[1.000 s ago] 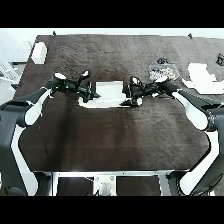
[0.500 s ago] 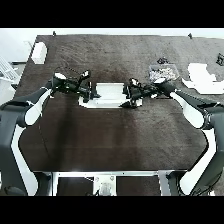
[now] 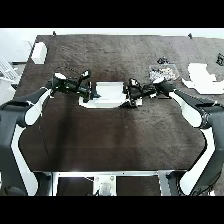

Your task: Fold the box and place the chain.

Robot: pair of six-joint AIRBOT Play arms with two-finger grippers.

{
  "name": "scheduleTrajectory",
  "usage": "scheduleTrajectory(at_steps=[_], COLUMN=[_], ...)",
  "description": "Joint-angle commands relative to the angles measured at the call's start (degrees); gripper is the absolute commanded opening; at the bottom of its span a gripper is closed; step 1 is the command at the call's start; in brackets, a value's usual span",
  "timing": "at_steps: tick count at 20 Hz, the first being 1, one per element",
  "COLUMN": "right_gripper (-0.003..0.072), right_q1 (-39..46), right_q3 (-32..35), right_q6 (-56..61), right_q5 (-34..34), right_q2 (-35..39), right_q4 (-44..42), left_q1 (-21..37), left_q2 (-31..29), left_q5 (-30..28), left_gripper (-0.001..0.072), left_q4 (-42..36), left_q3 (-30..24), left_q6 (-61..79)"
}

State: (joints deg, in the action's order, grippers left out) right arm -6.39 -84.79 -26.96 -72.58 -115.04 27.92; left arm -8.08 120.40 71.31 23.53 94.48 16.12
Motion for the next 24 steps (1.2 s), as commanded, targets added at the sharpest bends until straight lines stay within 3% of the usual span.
scheduleTrajectory(at_steps=[1,24], right_gripper=[0.0709,0.0707], right_q1=[-0.9,-1.5], right_q3=[-1.3,-4.0], right_q6=[2.2,9.0], right_q5=[-0.6,-1.4], right_q2=[-0.1,-2.4], right_q4=[2.9,4.5], left_q1=[0.0,0.0], left_q2=[0.0,0.0], left_q5=[0.0,0.0], left_gripper=[0.0022,0.0022], left_q4=[0.0,0.0], left_q3=[0.0,0.0], left_q6=[0.0,0.0])
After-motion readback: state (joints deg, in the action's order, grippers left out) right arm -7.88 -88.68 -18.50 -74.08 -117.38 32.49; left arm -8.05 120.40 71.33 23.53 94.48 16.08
